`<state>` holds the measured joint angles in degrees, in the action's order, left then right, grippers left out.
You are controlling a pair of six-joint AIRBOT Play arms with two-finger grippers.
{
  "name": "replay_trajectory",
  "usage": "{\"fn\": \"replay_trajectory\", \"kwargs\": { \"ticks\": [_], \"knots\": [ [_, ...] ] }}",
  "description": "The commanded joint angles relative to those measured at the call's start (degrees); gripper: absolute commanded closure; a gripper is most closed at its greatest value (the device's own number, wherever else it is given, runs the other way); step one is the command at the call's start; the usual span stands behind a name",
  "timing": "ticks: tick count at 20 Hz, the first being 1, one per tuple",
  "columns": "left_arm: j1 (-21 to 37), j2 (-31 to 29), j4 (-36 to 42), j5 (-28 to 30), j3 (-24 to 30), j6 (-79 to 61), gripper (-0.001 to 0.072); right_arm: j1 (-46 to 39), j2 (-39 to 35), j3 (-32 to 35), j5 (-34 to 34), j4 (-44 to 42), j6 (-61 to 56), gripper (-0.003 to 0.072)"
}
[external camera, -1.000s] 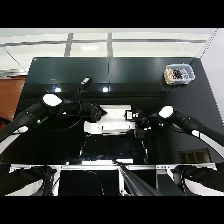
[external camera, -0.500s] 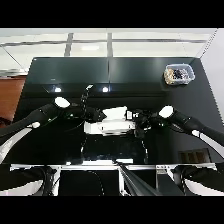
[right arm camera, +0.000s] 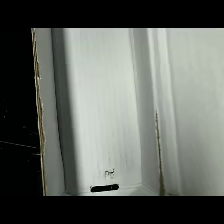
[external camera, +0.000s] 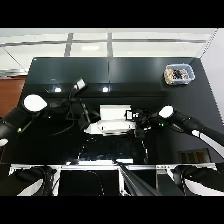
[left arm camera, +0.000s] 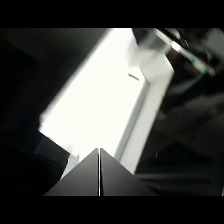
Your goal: Fold the box and place the chain.
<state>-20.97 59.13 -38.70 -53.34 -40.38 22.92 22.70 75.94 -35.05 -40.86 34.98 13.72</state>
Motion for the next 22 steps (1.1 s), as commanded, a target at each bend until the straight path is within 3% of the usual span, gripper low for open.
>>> {"fn": "replay_trajectory", "kwargs": {
  "ticks": [1, 2, 3, 6, 13, 14, 15, 16, 17, 22],
  "knots": [
    [-1.77, -2.99, -3.54, -2.95, 4.96, -18.84, 0.0539, 0.04, 0.02, 0.0, 0.02, -0.04, 0.0, 0.0508],
    [-2.73, -2.56, -4.72, 0.02, 5.55, -19.08, 0.0233, 0.04, 0.02, 0.0, 0.02, -0.02, 0.0, 0.0508],
    [-3.85, -1.88, -6.67, 3.58, 5.75, -18.8, -0.0008, 0.04, 0.04, 0.0, 0.02, -0.04, 0.0, 0.0508],
    [-6.93, 1.14, -13.99, 9.99, 5.55, -18.32, -0.0009, 0.04, 0.02, 0.0, 0.04, -0.04, 0.0, 0.0508],
    [-10.47, 7.1, -14.19, 11.19, 5.14, -16.87, 0.0015, 0.04, 0.02, 0.0, 0.02, -0.04, 0.0, 0.0508],
    [-10.71, 7.21, -14.21, 11.58, 5.14, -16.92, 0.0098, 0.04, 0.02, 0.0, 0.02, -0.04, 0.0, 0.0508],
    [-10.78, 7.21, -14.19, 12.17, 5.14, -16.92, 0.0274, 0.04, 0.02, 0.0, 0.02, -0.04, 0.0, 0.0508],
    [-10.78, 7.21, -14.19, 12.9, 5.14, -16.96, 0.0406, 0.04, 0.02, 0.0, 0.02, -0.04, 0.0, 0.0508],
    [-10.78, 7.21, -14.12, 13.55, 5.14, -16.94, 0.0484, 0.04, 0.02, 0.0, 0.02, -0.04, 0.0, 0.0508],
    [-10.78, 7.23, -7.65, 16.24, 5.14, -16.96, 0.0494, 0.04, 0.02, 0.0, 0.02, -0.04, 0.0, 0.0508]
  ]
}}
